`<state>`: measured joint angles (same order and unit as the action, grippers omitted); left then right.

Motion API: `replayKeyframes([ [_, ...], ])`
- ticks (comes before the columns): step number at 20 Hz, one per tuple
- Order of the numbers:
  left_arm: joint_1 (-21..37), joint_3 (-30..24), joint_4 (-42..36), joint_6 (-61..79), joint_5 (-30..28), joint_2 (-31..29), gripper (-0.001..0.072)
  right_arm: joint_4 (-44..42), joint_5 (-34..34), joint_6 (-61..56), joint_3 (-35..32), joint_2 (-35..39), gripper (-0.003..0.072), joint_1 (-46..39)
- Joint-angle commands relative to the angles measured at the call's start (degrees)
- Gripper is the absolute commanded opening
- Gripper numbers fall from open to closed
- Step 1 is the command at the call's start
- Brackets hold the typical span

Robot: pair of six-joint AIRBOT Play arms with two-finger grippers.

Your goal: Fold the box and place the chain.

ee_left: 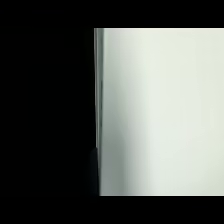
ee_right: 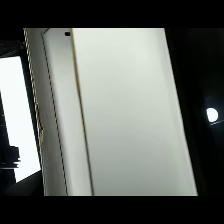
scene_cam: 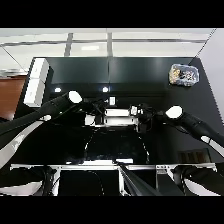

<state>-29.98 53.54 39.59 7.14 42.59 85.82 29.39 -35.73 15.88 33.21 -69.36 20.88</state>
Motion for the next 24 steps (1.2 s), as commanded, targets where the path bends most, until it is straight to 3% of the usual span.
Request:
replayKeyframes([
  [1, 0.0, 0.0, 0.0, -0.1, -0.1, 0.0, 0.0024, -1.9, -2.4, 1.2, 0.0, -2.5, 0.071, -1.2],
  [5, 0.0, 0.0, 0.0, -0.1, -0.1, 0.0, 0.0023, -1.9, -6.6, 6.0, 0.0, -2.8, 0.071, -4.0],
  [17, 0.0, 0.0, 0.0, -0.1, -0.1, 0.0, 0.0024, -2.0, -4.4, 4.3, 0.3, -5.1, 0.071, -3.7],
  [24, 0.0, 0.0, 0.0, -0.1, -0.1, 0.0, 0.0024, 2.6, -4.8, -0.2, 0.4, -5.2, 0.071, -3.7],
])
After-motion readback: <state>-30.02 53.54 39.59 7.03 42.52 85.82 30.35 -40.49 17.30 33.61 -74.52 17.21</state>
